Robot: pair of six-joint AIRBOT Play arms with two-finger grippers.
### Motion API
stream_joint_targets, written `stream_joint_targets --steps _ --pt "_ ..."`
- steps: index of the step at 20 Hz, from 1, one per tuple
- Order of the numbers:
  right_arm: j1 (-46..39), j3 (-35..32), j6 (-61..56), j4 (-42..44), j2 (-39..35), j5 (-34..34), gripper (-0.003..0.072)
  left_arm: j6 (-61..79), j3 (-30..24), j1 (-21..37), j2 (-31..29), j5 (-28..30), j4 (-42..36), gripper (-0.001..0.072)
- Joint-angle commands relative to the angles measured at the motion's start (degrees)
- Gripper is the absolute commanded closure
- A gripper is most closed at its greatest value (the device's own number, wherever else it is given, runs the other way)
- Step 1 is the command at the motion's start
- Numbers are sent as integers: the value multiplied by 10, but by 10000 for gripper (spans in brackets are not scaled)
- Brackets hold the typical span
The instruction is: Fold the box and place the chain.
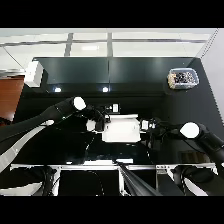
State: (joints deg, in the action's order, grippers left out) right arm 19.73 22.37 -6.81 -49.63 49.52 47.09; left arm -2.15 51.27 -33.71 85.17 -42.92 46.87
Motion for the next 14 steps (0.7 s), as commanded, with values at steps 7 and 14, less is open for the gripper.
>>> stream_joint_targets --steps 7,14 --pt "73 -3 38 47 58 -88 -5 0 0 0 0 -2 0 685" --pt "51 55 56 35 57 -52 -5 -1 0 0 0 -32 0 685"
